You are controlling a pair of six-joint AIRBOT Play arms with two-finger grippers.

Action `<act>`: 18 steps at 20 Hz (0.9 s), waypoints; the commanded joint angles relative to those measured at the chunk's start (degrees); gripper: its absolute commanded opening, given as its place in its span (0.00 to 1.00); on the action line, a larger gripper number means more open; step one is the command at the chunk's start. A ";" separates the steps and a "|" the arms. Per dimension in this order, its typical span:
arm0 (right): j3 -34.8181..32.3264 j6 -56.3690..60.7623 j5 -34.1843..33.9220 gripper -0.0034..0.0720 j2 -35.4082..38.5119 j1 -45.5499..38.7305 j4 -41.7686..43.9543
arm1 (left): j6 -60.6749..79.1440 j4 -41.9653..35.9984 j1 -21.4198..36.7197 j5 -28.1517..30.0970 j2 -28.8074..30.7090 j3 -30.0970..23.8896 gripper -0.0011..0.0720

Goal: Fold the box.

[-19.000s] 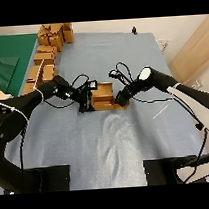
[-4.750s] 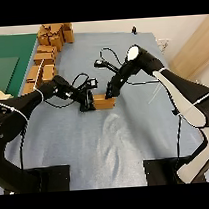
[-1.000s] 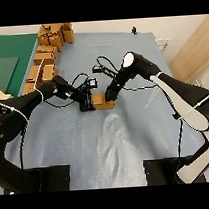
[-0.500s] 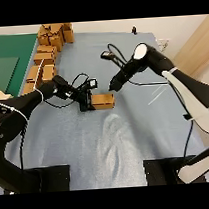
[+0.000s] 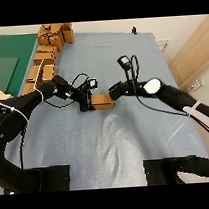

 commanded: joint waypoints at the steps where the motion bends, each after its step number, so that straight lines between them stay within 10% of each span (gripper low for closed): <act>1: -2.69 -0.57 -0.46 0.05 -1.09 2.05 -0.20 | 0.00 0.00 0.00 0.04 0.02 0.02 0.56; 18: 3.23 0.33 9.44 0.05 -9.27 2.21 0.61 | -0.04 0.00 0.00 -0.13 0.02 0.02 0.56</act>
